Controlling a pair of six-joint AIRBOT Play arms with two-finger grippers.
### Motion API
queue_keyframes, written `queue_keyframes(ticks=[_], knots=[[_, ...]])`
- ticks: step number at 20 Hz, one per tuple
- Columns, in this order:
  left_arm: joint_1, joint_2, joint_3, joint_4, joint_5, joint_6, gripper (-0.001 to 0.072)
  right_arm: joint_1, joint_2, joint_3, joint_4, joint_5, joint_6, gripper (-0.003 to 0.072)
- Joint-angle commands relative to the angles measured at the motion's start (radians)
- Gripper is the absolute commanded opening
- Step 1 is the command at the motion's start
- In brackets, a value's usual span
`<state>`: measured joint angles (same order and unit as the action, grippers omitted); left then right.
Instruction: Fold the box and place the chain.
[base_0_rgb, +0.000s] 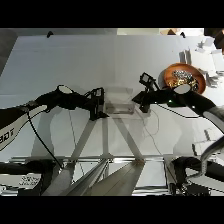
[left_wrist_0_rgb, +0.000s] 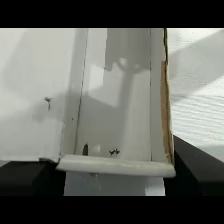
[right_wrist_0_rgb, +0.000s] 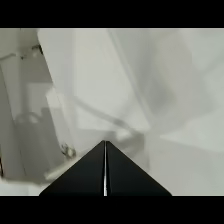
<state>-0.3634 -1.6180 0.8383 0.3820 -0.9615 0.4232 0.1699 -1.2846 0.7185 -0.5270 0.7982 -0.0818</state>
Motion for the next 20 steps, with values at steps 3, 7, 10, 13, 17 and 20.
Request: queue_keyframes(ticks=[3,7,10,13,17,20], knots=[[0.0,0.0,0.0,-0.001,0.0,-0.002,0.0277,-0.1,0.113,-0.002,-0.166,0.165,-0.112,0.0008],[0.0,0.0,0.0,-0.001,0.0,-0.002,0.0277,-0.064,0.066,-0.01,-0.222,0.164,-0.139,0.0009],[0.0,0.0,0.0,-0.001,0.0,-0.002,0.0277,-0.014,0.007,-0.01,-0.199,0.163,-0.234,0.0008],[0.0,0.0,0.0,-0.001,0.0,-0.002,0.0277,0.033,-0.041,-0.01,-0.198,0.152,-0.243,0.0008],[0.0,0.0,0.0,-0.001,0.0,-0.002,0.0277,0.047,-0.07,-0.01,-0.076,0.151,-0.283,0.0011],[0.0,0.0,0.0,-0.001,0.0,-0.002,0.0277,0.047,-0.085,-0.01,0.014,0.151,-0.347,0.0012]])
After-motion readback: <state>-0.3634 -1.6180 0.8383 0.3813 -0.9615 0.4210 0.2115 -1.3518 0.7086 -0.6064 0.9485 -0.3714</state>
